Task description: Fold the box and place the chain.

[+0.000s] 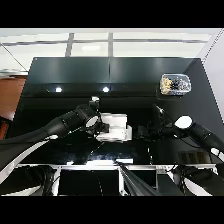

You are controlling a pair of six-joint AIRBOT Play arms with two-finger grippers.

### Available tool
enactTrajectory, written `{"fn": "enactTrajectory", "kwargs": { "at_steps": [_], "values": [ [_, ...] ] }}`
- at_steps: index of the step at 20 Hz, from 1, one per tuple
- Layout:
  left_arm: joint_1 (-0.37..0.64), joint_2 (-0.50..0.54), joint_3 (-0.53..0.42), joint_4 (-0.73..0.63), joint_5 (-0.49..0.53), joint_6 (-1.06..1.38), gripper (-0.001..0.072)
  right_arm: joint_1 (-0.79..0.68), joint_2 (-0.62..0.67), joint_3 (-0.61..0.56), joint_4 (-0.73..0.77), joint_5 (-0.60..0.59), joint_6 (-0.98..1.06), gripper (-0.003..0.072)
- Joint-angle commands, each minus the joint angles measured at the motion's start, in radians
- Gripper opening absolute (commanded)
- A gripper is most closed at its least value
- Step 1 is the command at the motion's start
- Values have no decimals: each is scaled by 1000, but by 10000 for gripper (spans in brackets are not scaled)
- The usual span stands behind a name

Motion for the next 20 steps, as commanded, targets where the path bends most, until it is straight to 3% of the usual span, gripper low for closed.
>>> {"fn": "enactTrajectory", "kwargs": {
  "at_steps": [1, 7, 8, 9, 12, 20],
  "values": [
    [0, -1, 0, 0, 2, 1, 32, 3, 0, 52, 46, 65, -29, 573],
    [0, -1, 0, 0, 4, 0, 32, 60, 0, 60, 87, 3, -27, 570],
    [0, -1, 0, 0, 5, 0, 32, 83, 0, 60, 86, -24, -16, 552],
    [0, -1, 0, 0, 3, 1, 32, 106, 0, 60, 86, -51, -7, 456],
    [0, -1, 0, 0, 3, 1, 32, 156, 0, 60, 74, -113, 52, 456],
    [0, -1, 0, 0, 3, 1, 32, 306, -1, 163, -275, -204, 464, 456]
  ]
}}
